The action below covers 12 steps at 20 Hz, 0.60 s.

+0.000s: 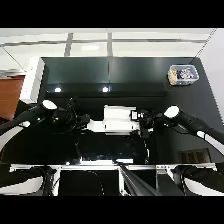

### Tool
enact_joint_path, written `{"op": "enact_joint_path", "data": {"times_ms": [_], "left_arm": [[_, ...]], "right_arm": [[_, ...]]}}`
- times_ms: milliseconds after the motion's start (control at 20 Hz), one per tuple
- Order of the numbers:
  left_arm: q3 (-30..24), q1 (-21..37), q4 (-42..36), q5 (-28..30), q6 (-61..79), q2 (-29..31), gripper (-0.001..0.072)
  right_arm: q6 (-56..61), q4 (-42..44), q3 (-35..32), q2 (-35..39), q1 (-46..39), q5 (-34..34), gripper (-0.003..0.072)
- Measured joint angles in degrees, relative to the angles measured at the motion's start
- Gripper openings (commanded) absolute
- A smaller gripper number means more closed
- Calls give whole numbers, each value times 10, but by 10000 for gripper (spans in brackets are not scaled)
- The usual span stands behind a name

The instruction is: Fold the box and place the chain.

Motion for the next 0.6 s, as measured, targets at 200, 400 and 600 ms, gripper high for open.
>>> {"op": "enact_joint_path", "data": {"times_ms": [200,400,600], "left_arm": [[24,-8,-15,-37,23,-3,585],[51,-11,-11,-44,30,-4,718],[80,-25,-14,-61,33,-4,714]], "right_arm": [[0,0,0,0,0,0,495],[0,0,0,0,0,0,495],[0,0,0,0,0,0,495]]}}
